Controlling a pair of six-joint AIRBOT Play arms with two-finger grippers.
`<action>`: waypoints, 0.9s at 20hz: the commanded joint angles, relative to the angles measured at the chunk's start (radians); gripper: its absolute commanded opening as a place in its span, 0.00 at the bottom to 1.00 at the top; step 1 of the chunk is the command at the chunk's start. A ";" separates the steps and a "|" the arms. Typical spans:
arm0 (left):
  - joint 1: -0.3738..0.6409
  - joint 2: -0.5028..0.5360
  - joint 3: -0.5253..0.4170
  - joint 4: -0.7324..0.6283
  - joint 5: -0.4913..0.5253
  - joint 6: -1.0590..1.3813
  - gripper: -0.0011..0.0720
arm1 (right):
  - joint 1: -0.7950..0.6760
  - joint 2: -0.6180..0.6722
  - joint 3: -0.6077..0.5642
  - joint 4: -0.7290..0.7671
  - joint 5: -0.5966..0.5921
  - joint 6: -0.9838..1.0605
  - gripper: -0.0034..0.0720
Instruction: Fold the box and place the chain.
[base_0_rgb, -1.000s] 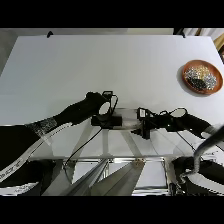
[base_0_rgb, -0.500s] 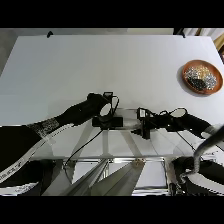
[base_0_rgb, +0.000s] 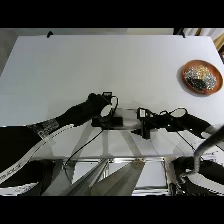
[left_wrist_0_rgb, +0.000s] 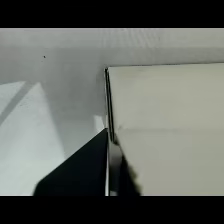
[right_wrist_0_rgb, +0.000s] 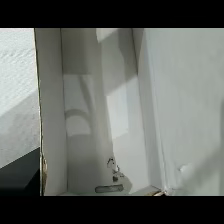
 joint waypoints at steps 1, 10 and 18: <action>0.002 0.006 0.001 -0.003 -0.006 0.004 0.35 | 0.000 -0.001 -0.001 0.001 0.000 0.001 0.58; 0.109 0.143 0.001 -0.072 -0.144 0.269 0.59 | 0.000 -0.001 -0.001 0.001 0.000 0.001 0.58; 0.306 0.477 -0.042 -0.072 -0.333 0.941 0.64 | 0.000 -0.001 -0.001 0.001 0.000 0.001 0.58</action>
